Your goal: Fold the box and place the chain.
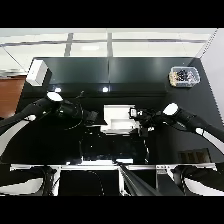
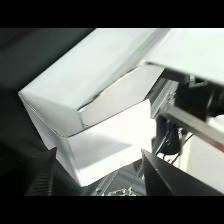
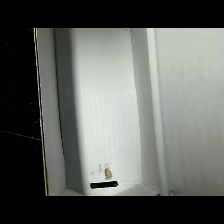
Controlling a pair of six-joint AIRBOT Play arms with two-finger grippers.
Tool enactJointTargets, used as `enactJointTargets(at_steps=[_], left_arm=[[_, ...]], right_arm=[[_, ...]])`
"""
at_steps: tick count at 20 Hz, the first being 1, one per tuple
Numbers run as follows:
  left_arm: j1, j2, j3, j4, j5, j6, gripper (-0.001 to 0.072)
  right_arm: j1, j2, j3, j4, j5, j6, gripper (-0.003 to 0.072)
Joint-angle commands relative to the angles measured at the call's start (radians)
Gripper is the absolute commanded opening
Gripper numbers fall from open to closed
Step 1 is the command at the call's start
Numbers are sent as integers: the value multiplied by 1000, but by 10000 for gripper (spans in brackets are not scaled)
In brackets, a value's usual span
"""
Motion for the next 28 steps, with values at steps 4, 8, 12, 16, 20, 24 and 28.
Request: enactJointTargets(at_steps=[4, 8, 12, 16, 20, 24, 28], left_arm=[[-96, -1, 103, 203, 24, -254, 480], [-158, -1, 121, 220, 119, -439, 443], [-221, -1, 152, 351, 171, -574, 443], [-243, -2, 164, 391, 179, -610, 443], [-243, -2, 164, 420, 177, -612, 443], [-227, -2, 164, 418, 171, -611, 443], [-211, -2, 164, 418, 146, -610, 443]], right_arm=[[0, 0, -1, 0, 0, 0, 21], [0, 0, -1, 0, 0, 0, 20], [0, 0, -1, 0, 0, 0, 20], [0, 0, -1, 0, 0, 0, 20], [0, 0, -1, 0, 0, 0, 20], [0, 0, -1, 0, 0, 0, 20], [0, 0, -1, 0, 0, 0, 21]])
